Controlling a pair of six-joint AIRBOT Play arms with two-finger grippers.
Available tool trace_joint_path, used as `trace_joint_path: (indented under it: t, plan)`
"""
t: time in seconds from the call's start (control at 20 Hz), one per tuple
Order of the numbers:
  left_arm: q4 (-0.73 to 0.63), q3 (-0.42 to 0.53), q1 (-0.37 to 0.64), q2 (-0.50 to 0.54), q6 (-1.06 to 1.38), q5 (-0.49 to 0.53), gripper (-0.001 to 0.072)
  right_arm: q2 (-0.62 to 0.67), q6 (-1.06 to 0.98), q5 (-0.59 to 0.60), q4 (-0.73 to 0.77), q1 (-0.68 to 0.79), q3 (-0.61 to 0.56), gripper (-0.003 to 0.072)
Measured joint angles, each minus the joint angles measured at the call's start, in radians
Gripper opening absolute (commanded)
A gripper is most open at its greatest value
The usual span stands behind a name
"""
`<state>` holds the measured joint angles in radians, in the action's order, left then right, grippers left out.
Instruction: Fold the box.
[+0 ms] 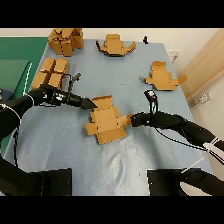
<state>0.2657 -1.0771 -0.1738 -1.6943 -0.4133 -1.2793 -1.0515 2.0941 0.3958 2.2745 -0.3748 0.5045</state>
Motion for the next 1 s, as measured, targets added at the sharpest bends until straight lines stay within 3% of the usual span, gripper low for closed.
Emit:
trace_joint_path:
  t: [0.15,0.25,0.3,0.65,0.85,1.0]
  plan:
    - [0.004,-0.001,0.000,0.000,0.062,0.014,0.0021,0.000,0.000,0.006,0.000,0.000,0.000,0.0011]
    - [0.006,-0.014,0.000,0.000,0.109,0.020,0.0019,0.009,0.000,0.035,-0.026,0.000,0.001,0.0278]
    - [0.005,-0.026,0.000,-0.001,0.140,0.020,0.0018,0.021,0.000,0.065,-0.066,-0.002,0.002,0.0310]
    - [0.013,-0.126,-0.025,0.018,0.600,-0.027,0.0012,0.234,-0.029,0.290,-0.562,-0.013,0.053,0.0309]
    - [0.068,-0.109,-0.076,0.029,0.775,-0.019,0.0012,0.298,0.192,0.363,-0.592,-0.126,0.062,0.0309]
    - [0.073,-0.069,-0.094,0.045,0.857,0.012,0.0011,0.262,0.272,0.373,-0.584,-0.246,0.064,0.0309]
